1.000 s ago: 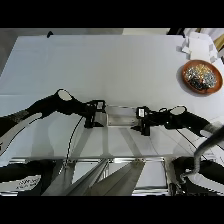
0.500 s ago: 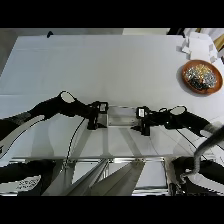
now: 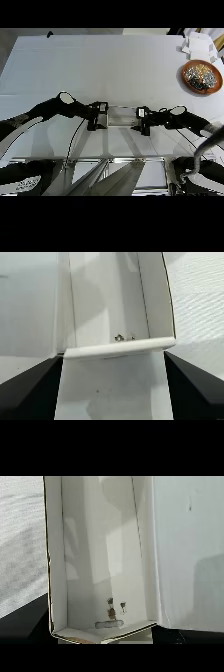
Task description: Fold the box and place the chain.
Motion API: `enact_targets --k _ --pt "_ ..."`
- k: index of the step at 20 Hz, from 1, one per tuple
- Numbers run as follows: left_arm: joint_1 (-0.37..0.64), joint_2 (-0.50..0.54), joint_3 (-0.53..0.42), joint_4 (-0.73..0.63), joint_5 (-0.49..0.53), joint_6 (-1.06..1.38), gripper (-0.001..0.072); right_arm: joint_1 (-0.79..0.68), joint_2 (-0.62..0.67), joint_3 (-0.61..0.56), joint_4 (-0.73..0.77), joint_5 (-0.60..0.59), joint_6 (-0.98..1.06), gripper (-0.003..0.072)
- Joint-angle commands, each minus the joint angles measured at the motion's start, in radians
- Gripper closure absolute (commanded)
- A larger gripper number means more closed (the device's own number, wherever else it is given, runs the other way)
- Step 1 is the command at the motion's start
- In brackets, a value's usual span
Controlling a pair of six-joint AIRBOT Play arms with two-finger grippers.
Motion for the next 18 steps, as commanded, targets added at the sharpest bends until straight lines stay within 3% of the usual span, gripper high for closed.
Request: enact_targets --k 1,18 --pt "-0.001 0.002 -0.023 -0.008 0.014 -0.019 -0.0001 0.0 0.001 0.0 0.0 0.0 0.0 0.036" --pt "-0.037 -0.002 -0.024 -0.084 0.09 -0.019 0.0 0.0 0.001 0.0 0.0 0.0 0.0 0.036"
